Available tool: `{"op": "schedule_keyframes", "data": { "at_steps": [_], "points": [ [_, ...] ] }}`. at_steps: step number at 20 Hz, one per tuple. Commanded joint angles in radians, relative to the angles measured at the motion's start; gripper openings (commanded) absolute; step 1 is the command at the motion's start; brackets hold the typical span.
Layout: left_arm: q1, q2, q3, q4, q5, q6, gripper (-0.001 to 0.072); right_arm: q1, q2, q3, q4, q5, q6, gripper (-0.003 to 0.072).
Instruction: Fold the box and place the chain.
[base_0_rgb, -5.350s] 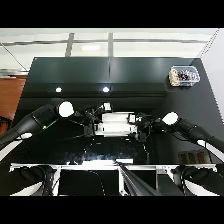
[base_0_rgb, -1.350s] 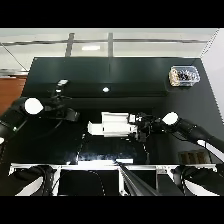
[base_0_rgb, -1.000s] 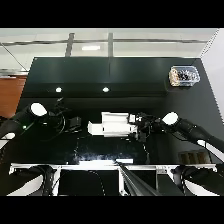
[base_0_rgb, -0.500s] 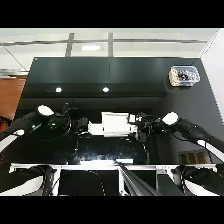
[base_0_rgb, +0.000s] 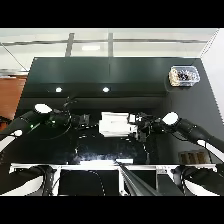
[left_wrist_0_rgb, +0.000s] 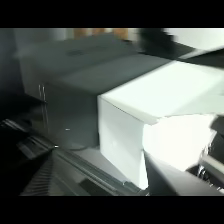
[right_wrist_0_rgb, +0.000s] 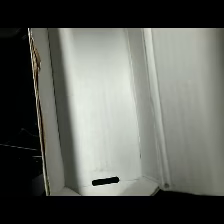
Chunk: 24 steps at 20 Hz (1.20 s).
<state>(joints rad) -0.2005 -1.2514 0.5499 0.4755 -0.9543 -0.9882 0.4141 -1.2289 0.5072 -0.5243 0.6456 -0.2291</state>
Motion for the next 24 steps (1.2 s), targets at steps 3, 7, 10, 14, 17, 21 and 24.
{"op": "schedule_keyframes", "data": {
  "at_steps": [3, 7, 10, 14, 17, 21, 24],
  "points": [
    [-0.041, 0.026, 0.006, -0.035, -0.047, 0.084, 0.0627, 0.000, -0.001, 0.000, 0.000, 0.000, 0.000, 0.0160],
    [-0.112, 0.026, 0.021, -0.042, -0.029, 0.083, 0.0614, 0.000, -0.001, 0.000, 0.000, 0.000, 0.000, 0.0160],
    [-0.141, 0.026, 0.052, -0.039, -0.020, 0.077, 0.0498, 0.000, -0.001, 0.000, 0.000, 0.000, 0.000, 0.0160],
    [-0.166, 0.026, 0.071, -0.035, 0.010, 0.058, 0.0440, 0.000, -0.001, 0.000, 0.000, 0.000, 0.001, 0.0160],
    [-0.180, 0.026, 0.071, -0.031, 0.028, 0.035, 0.0440, 0.000, -0.001, 0.000, 0.000, 0.000, 0.000, 0.0160],
    [-0.206, 0.026, 0.072, -0.001, 0.045, 0.017, 0.0440, 0.000, -0.001, 0.000, 0.000, 0.000, 0.000, 0.0160],
    [-0.214, 0.026, 0.072, 0.075, 0.061, -0.050, 0.0440, 0.000, -0.001, 0.000, 0.000, 0.000, 0.000, 0.0160]
  ]
}}
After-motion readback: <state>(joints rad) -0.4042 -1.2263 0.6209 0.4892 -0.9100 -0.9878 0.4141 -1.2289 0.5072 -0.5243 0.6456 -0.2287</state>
